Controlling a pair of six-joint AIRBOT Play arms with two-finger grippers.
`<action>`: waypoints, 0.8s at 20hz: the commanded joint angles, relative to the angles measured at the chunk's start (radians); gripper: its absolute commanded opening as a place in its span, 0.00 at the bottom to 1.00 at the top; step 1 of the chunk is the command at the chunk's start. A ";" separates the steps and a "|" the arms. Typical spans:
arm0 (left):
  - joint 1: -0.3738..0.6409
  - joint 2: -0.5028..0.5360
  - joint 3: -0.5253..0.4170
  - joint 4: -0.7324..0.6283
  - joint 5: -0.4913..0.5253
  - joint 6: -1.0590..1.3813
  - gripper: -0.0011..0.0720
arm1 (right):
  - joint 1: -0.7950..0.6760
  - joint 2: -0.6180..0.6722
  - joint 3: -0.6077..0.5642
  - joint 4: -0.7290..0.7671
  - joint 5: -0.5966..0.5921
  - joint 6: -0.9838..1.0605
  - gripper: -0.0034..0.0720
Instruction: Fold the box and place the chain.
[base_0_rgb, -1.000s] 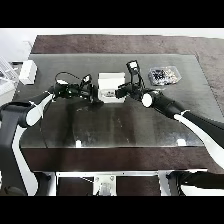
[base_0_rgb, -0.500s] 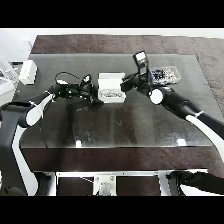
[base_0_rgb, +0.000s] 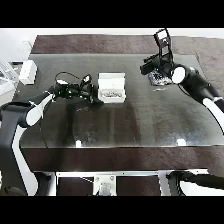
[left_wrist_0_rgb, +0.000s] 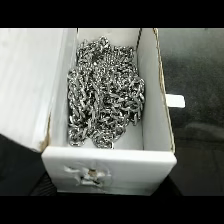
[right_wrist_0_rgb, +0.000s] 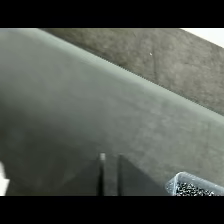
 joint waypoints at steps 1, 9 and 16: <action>0.001 0.000 0.000 0.000 0.000 0.000 0.73 | -0.055 -0.138 0.166 0.275 0.218 -0.302 0.10; 0.001 0.000 0.000 0.000 0.000 0.000 0.73 | -0.137 -0.428 0.420 0.764 0.575 -0.716 0.05; 0.001 0.000 0.000 0.000 0.000 0.000 0.73 | -0.118 -0.496 0.439 0.794 0.701 -0.727 0.05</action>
